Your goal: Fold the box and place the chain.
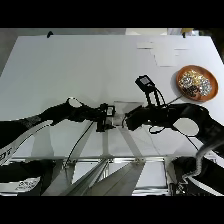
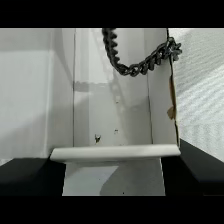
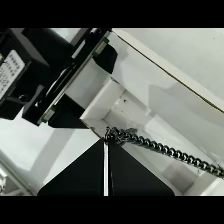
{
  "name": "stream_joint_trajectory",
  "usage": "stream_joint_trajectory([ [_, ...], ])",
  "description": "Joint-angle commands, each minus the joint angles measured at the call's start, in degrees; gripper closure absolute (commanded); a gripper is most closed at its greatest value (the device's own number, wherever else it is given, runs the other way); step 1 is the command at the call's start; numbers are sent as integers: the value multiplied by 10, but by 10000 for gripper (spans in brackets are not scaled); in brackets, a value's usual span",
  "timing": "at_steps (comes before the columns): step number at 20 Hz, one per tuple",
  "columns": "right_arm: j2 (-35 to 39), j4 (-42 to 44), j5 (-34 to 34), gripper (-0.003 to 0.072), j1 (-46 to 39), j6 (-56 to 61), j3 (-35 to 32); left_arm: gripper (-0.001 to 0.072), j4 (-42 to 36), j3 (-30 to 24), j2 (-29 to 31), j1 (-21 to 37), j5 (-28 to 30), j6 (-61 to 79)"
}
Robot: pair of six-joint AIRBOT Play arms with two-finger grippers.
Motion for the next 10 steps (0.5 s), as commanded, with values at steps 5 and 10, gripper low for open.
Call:
stream_joint_trajectory([
  [5, 17, 7, -76, 672, -37, 6, -7, 699, 0, 0, 0, 0, 0, 0],
  [10, 66, 7, -97, 671, -73, 3, -7, 699, 0, 0, 0, 0, 0, 0],
])
